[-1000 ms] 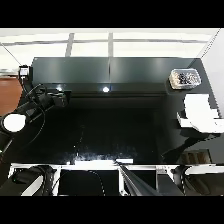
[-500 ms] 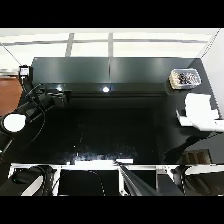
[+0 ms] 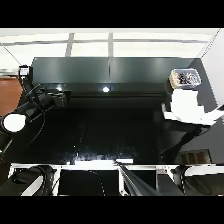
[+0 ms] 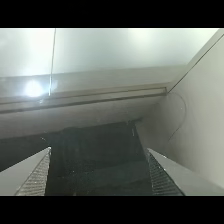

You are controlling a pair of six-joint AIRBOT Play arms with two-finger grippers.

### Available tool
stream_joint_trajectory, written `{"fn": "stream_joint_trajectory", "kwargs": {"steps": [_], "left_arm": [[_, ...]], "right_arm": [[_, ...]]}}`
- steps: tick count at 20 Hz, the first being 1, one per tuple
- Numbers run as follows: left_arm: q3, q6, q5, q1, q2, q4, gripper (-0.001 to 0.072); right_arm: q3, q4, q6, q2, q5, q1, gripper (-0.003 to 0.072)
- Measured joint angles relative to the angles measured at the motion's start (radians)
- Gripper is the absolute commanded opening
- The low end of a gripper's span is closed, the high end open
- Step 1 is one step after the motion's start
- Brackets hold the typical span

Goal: Fold the box and place the chain.

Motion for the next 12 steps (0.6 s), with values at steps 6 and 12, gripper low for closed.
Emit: {"fn": "stream_joint_trajectory", "kwargs": {"steps": [6, 12], "left_arm": [[0.000, -0.001, -0.010, 0.000, 0.000, -0.021, 0.0702], [0.000, -0.001, -0.123, 0.000, -0.011, -0.048, 0.0702]], "right_arm": [[-0.216, 0.078, 0.002, 0.211, -0.017, 0.177, 0.0012], [-0.564, 0.275, -0.018, 0.548, -0.180, 0.360, 0.0012]]}}
